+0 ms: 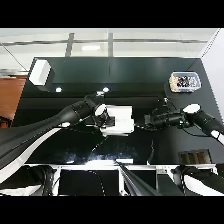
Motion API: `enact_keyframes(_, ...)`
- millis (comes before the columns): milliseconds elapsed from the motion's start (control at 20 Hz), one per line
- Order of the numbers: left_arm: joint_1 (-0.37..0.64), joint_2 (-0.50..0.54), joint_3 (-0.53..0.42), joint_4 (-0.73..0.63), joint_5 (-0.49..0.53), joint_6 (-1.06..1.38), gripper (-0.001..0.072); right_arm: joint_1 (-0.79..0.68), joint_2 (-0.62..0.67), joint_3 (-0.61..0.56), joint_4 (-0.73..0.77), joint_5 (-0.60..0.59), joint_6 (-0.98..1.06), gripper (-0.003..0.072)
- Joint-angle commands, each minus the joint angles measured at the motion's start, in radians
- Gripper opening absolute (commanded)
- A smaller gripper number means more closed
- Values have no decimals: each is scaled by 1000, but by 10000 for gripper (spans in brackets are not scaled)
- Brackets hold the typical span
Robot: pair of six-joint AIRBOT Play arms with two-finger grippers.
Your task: Fold the box and place the chain.
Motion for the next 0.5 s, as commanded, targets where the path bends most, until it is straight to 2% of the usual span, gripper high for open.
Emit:
enact_keyframes(0,0,-1,1,0,-1,1,26,5,-3,37,33,65,-23,608)
enact_keyframes(200,1,-1,1,0,-1,1,26,27,-3,46,33,51,-18,608)
enact_keyframes(400,1,-1,1,0,-1,1,26,119,-3,63,24,-17,54,601)
enact_keyframes(450,1,-1,1,0,-1,1,26,141,-3,75,10,-33,77,546)
